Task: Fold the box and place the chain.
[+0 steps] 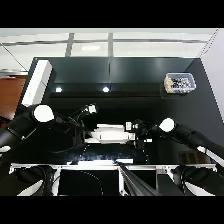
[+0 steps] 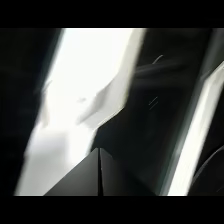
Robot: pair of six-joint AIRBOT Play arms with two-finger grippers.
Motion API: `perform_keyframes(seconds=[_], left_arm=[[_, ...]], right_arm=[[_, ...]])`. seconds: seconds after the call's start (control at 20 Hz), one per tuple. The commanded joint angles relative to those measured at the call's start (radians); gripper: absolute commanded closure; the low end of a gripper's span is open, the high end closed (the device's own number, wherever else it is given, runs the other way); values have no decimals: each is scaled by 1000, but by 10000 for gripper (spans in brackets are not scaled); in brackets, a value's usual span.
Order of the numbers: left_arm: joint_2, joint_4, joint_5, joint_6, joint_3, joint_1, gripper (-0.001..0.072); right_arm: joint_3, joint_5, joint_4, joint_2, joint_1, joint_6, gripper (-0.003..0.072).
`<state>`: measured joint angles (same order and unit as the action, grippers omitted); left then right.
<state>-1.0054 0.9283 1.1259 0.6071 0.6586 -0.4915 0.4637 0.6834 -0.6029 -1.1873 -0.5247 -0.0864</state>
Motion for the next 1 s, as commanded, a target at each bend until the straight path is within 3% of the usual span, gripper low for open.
perform_keyframes(seconds=[0.0, 0.15, 0.25, 0.5, 0.65, 0.8, 0.95], left_arm=[[5, -239, -230, 44, -66, -59, 681], [-3, -404, -630, 45, -107, -85, 681], [-41, -418, -756, 44, -108, -102, 681], [-192, -378, -622, 43, -108, -104, 681], [-216, -306, -590, 43, -106, -104, 680], [-172, -174, -551, 1, -50, -90, 680], [-48, -55, -493, 3, 12, -16, 680]], right_arm=[[-1, 0, 0, -1, -1, 0, 269], [-1, 0, 0, -1, -1, 0, 269], [-1, 0, 0, -1, -1, 0, 269], [-1, 0, 0, -1, -1, 0, 270], [-1, 0, 0, -1, -1, 0, 270], [-1, 0, 0, -1, -1, 0, 270], [-1, 0, 0, -1, -1, 0, 269]])
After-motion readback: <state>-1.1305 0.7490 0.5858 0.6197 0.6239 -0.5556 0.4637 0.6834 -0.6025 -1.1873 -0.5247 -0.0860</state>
